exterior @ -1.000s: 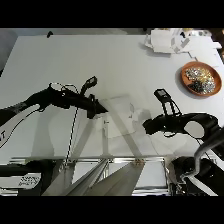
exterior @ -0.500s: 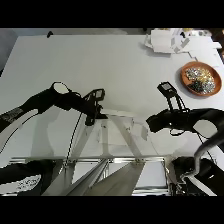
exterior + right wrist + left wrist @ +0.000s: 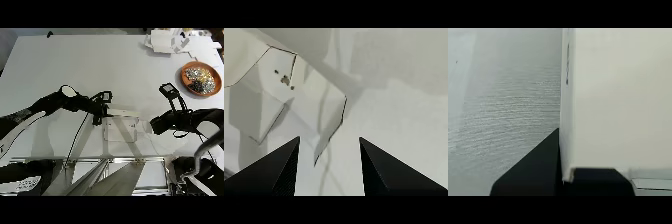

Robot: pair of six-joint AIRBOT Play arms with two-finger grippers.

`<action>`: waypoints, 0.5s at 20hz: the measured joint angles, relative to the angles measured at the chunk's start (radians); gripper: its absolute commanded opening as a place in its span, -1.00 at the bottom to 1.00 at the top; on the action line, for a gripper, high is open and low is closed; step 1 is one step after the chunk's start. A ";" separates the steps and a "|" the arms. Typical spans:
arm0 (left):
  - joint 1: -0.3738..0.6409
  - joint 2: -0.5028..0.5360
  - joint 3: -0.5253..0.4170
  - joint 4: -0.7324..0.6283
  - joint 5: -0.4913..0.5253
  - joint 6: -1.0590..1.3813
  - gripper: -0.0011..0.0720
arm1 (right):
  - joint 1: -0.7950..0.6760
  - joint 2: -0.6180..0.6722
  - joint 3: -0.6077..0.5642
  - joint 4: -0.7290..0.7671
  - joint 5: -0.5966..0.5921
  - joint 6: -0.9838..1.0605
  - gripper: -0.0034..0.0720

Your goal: Fold the box and place the chain.

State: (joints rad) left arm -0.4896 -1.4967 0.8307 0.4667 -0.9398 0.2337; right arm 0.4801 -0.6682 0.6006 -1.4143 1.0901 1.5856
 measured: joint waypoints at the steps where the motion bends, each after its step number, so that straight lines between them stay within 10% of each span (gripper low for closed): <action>1: -0.001 -0.008 0.000 -0.005 0.005 0.003 -0.96 | 0.000 0.000 0.000 0.000 -0.002 0.000 0.19; 10: -0.003 -0.051 0.000 -0.054 0.048 0.033 -0.96 | 0.000 -0.002 -0.002 -0.003 -0.026 -0.001 0.19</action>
State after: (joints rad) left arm -0.4927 -1.5475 0.8307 0.4129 -0.8913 0.2668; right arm 0.4801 -0.6697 0.5983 -1.4178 1.0637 1.5848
